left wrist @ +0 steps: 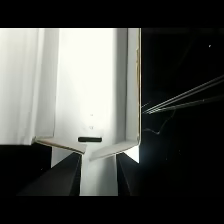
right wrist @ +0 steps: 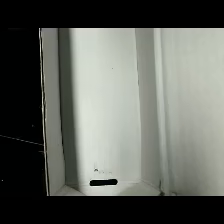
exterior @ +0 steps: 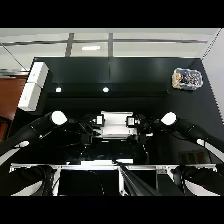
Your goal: Fold the box and place the chain.
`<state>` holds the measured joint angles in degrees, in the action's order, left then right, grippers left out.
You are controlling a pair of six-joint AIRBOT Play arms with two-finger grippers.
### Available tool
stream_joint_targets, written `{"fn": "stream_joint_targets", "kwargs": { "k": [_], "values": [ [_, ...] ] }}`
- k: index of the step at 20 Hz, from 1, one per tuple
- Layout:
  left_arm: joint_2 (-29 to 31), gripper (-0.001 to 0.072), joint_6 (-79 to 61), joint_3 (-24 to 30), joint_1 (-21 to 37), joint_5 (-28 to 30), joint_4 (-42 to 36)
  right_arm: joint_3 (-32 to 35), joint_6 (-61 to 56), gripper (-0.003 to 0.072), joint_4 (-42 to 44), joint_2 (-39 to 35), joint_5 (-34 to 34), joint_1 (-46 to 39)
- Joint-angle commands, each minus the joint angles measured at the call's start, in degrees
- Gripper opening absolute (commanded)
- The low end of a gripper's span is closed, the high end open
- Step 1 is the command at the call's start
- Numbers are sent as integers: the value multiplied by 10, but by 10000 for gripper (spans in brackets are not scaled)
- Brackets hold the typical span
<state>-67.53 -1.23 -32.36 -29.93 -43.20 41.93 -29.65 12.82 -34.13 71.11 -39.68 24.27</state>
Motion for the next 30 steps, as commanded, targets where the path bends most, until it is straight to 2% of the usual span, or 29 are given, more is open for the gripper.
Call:
{"fn": "stream_joint_targets", "kwargs": {
  "k": [1, 6, 10, 11, 12, 13, 15, 16, 17, 19, 21, 23, 24, 25, 26, 27, 28, 29, 30],
  "values": [
    [-2, 266, -3, 0, -4, 12, -29, 0, 0, 180, 0, 0, 0, 0],
    [-17, 266, -4, 0, -4, 38, -109, 0, 0, 180, 0, 0, 0, 0],
    [-38, 266, -4, 0, -11, 34, -116, 0, 0, 180, 0, 0, 0, 0],
    [-38, 254, -3, 0, -15, 37, -115, 0, 0, 181, 0, 0, 0, 0],
    [-38, 134, -3, 0, -18, 38, -115, 0, 0, 180, 0, 0, 0, 0],
    [-38, 92, -3, 0, -20, 37, -113, 0, 0, 181, 0, 0, 0, 0],
    [-38, 96, -3, 0, -25, 38, -113, 0, 0, 180, 0, 0, 0, 0],
    [-38, 212, -6, 0, -29, 40, -113, 0, 0, 181, 0, 0, 0, 0],
    [-38, 384, -10, 0, -33, 45, -113, 0, 0, 181, 0, 0, 0, 0],
    [-38, 398, -11, 0, -35, 46, -110, 0, 0, 181, 0, 0, 0, 0],
    [-38, 281, -1, 0, -35, 45, -110, 0, 0, 180, 0, 0, 0, 0],
    [-38, 285, 1, 0, -35, 42, -110, 0, 0, 181, 0, 0, 0, 0],
    [-38, 240, 1, 0, -35, 42, -109, 0, 0, 181, 0, 0, 0, 0],
    [-38, 164, 1, 0, -35, 42, -109, 0, 0, 180, 0, 0, 0, 0],
    [-38, 265, 1, 0, -35, 44, -109, 0, 0, 181, 0, 0, 0, 0],
    [-38, 408, 1, 0, -35, 45, -109, 0, 0, 180, 0, 0, 0, 0],
    [-38, 389, 1, 0, -35, 45, -109, 0, 0, 180, 0, 0, 0, 0],
    [-38, 249, 2, 0, -35, 44, -109, 0, 0, 180, 0, 0, 0, 0],
    [-35, 63, 2, -4, -34, 37, -100, 0, 0, 180, 0, 0, 0, 0]
  ]
}}
